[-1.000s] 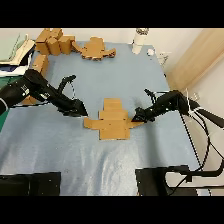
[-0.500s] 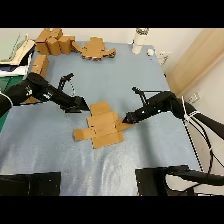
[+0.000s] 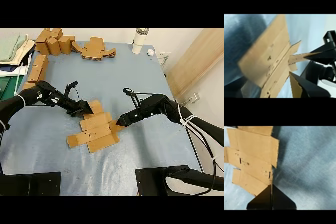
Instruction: Fold the box.
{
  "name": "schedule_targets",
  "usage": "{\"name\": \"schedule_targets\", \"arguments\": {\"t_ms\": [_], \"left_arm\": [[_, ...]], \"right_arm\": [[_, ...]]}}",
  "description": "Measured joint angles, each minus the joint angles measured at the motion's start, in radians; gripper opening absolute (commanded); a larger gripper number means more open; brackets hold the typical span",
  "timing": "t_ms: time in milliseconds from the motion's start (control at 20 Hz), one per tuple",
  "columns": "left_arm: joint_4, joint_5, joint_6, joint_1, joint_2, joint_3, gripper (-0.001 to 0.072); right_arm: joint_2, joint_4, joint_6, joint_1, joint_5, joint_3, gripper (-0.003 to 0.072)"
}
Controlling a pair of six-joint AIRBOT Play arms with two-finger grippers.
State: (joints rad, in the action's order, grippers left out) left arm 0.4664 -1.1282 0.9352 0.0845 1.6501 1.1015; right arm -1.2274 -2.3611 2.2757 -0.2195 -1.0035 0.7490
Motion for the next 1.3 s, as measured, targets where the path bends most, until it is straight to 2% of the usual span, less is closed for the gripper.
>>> {"name": "schedule_targets", "arguments": {"t_ms": [100, 150, 200, 300, 350, 400, 450, 700, 750, 800, 900, 950, 1000, 1050, 1300], "left_arm": [[-0.027, -0.016, -0.033, 0.004, 0.021, 0.006, 0.0691], [-0.035, -0.026, -0.050, 0.005, 0.027, 0.008, 0.0552], [-0.043, -0.035, -0.062, 0.005, 0.032, 0.010, 0.0461], [-0.052, -0.056, -0.088, 0.005, 0.038, 0.015, 0.0460], [-0.054, -0.064, -0.098, 0.005, 0.039, 0.018, 0.0418], [-0.055, -0.069, -0.105, 0.005, 0.041, 0.020, 0.0233], [-0.059, -0.073, -0.112, 0.004, 0.042, 0.022, 0.0214], [-0.062, -0.084, -0.142, 0.002, 0.043, 0.024, 0.0212], [-0.063, -0.085, -0.147, 0.002, 0.043, 0.024, 0.0094], [-0.064, -0.085, -0.152, 0.002, 0.043, 0.024, 0.0014], [-0.065, -0.091, -0.172, 0.000, 0.043, 0.024, 0.0013], [-0.066, -0.094, -0.185, 0.000, 0.043, 0.024, 0.0013], [-0.069, -0.105, -0.197, 0.000, 0.043, 0.024, 0.0013], [-0.068, -0.117, -0.210, 0.001, 0.044, 0.025, 0.0013], [-0.082, -0.168, -0.290, 0.004, 0.043, 0.055, 0.0012]], "right_arm": [[0.001, 0.001, 0.001, -0.009, 0.008, -0.001, 0.0004], [0.001, 0.001, 0.001, -0.011, 0.010, 0.000, 0.0005], [0.001, 0.005, 0.002, -0.013, 0.014, -0.001, 0.0004], [0.001, 0.010, 0.002, -0.016, 0.021, 0.000, 0.0005], [0.001, 0.015, 0.003, -0.017, 0.024, -0.001, 0.0004], [0.001, 0.019, 0.003, -0.018, 0.025, -0.001, 0.0005], [0.001, 0.022, 0.003, -0.018, 0.027, -0.002, 0.0005], [0.001, 0.031, 0.003, -0.018, 0.029, -0.003, 0.0005], [0.001, 0.032, 0.003, -0.018, 0.029, -0.003, 0.0005], [0.001, 0.033, 0.003, -0.018, 0.030, -0.003, 0.0005], [0.000, 0.035, 0.003, -0.018, 0.029, -0.005, 0.0010], [0.000, 0.035, 0.003, -0.018, 0.029, -0.006, 0.0109], [0.000, 0.035, 0.003, -0.018, 0.030, -0.006, 0.0328], [0.000, 0.036, -0.002, -0.018, 0.033, -0.006, 0.0441], [0.000, 0.089, -0.109, 0.043, 0.052, 0.005, 0.0447]]}}
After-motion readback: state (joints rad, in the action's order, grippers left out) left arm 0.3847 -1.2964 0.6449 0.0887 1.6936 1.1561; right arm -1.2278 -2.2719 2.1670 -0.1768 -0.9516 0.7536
